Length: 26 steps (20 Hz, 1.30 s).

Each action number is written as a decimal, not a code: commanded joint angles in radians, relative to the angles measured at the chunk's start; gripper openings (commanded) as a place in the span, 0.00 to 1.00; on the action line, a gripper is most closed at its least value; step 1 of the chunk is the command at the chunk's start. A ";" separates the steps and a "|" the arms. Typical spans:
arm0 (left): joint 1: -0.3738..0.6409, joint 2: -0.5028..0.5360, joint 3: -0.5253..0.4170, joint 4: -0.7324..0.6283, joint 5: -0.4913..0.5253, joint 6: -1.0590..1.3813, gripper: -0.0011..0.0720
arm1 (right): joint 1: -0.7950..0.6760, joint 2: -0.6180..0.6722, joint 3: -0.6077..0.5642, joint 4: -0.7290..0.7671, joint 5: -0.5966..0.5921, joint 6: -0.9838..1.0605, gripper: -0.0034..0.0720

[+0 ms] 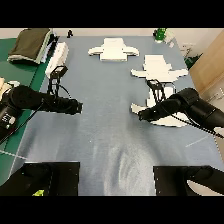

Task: Fold the box.

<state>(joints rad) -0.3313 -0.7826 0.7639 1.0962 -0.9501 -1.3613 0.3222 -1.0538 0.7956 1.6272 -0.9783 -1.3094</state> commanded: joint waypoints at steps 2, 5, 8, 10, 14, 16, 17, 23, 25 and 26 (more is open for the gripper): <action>0.001 0.000 0.000 0.000 0.000 0.000 0.04 | 0.001 0.000 0.001 0.000 0.000 0.000 0.05; 0.001 0.000 0.000 0.000 0.000 0.000 0.04 | 0.001 0.000 0.001 0.000 0.000 0.000 0.05; 0.001 0.000 0.000 0.000 0.000 0.000 0.04 | 0.001 0.000 0.001 0.001 0.006 0.000 0.05; 0.001 0.000 0.000 0.000 0.000 0.000 0.04 | 0.001 -0.001 0.001 0.001 0.028 0.000 0.05; 0.001 0.000 0.000 0.000 0.037 0.000 0.04 | 0.003 -0.017 0.000 0.096 0.095 0.020 0.05; 0.000 0.000 0.000 -0.001 0.062 0.000 0.04 | 0.003 -0.020 0.000 0.138 0.098 0.020 0.05; 0.000 0.000 0.000 -0.001 0.077 0.000 0.04 | 0.003 -0.020 0.000 0.163 0.095 0.020 0.05; 0.000 -0.003 0.000 -0.023 0.106 0.000 0.04 | -0.126 -0.017 0.276 -0.215 -0.205 0.031 0.05; 0.000 -0.003 0.000 -0.024 0.101 0.000 0.04 | -0.257 -0.017 0.389 -0.476 -0.380 0.030 0.16; 0.000 -0.004 0.000 -0.024 0.103 0.000 0.13 | -0.341 -0.019 0.413 -0.545 -0.422 0.024 0.28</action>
<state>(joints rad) -0.3313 -0.7853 0.7639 1.0794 -0.8536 -1.3609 0.1326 -1.0718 1.0840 1.3941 -1.1774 -1.2827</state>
